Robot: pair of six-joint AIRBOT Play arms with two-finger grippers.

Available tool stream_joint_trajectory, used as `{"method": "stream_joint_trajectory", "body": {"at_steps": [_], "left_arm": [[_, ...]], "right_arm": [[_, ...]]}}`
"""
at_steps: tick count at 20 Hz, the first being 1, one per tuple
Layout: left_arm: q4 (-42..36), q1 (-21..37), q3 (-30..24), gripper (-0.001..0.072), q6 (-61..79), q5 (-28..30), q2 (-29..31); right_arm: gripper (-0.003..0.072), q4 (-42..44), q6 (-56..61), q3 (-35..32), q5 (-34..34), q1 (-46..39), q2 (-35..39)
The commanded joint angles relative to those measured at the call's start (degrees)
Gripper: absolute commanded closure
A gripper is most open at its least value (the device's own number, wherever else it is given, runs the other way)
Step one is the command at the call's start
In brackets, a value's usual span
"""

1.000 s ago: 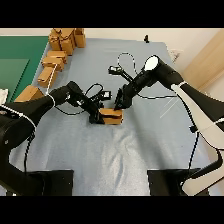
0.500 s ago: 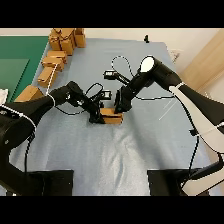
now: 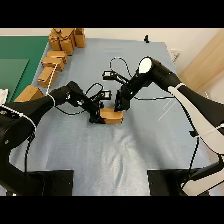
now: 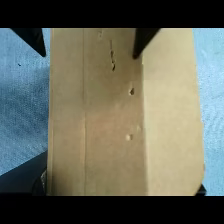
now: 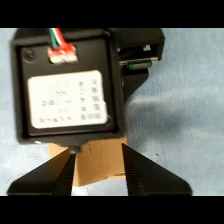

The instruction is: Fold the box.

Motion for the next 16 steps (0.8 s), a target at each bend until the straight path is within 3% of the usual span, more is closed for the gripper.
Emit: {"method": "stream_joint_trajectory", "body": {"at_steps": [1, 7, 10, 16], "left_arm": [[0.04, 0.04, 0.07, 0.0293, -0.02, -0.07, 0.02], [0.02, 0.04, 0.07, 0.0293, -0.04, -0.15, 0.02], [0.02, 0.04, 0.07, 0.0293, -0.04, -0.09, 0.02], [0.02, 0.04, 0.07, 0.0293, -0.04, -0.02, 0.02]], "right_arm": [[0.0154, -0.28, 0.17, 0.04, 1.73, 1.97, 0.68], [0.0158, -3.04, 2.45, -0.13, 1.73, 4.74, 2.12], [0.0236, -5.22, 2.67, -1.05, 1.14, 4.85, 2.12], [0.0279, -5.22, 3.06, -1.22, 0.37, 4.85, 2.12]]}}
